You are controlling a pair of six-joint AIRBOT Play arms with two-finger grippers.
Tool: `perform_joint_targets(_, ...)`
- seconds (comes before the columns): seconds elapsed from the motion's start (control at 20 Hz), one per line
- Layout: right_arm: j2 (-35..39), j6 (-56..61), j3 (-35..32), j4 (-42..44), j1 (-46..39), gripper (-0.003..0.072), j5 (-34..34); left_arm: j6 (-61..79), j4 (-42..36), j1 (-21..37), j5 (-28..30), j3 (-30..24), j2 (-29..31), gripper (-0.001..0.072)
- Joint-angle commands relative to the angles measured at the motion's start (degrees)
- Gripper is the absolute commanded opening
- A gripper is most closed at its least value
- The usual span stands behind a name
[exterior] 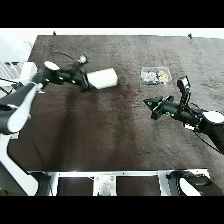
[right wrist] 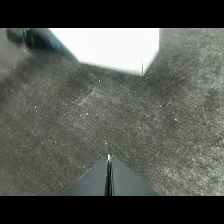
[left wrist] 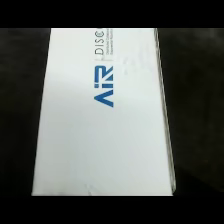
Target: Fold the box and place the chain.
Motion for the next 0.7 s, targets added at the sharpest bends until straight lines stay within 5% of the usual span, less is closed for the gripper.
perform_joint_targets(0.0,0.1,0.0,-0.2,0.1,0.0,0.0007,0.0,-11.9,0.2,6.2,13.3,-1.5,6.3,0.0014)
perform_joint_targets(0.3,0.1,0.2,-0.2,0.3,0.0,0.0007,-0.1,-23.2,0.8,17.4,29.3,-7.2,7.5,0.0017)
perform_joint_targets(0.5,0.1,0.2,-0.2,2.9,0.0,0.0007,-0.5,-23.1,1.0,18.9,39.6,-11.5,6.4,0.0018)
perform_joint_targets(0.65,0.0,0.2,-0.2,4.2,0.0,0.0006,-0.5,-23.6,0.9,18.9,41.7,-12.0,4.1,0.0018)
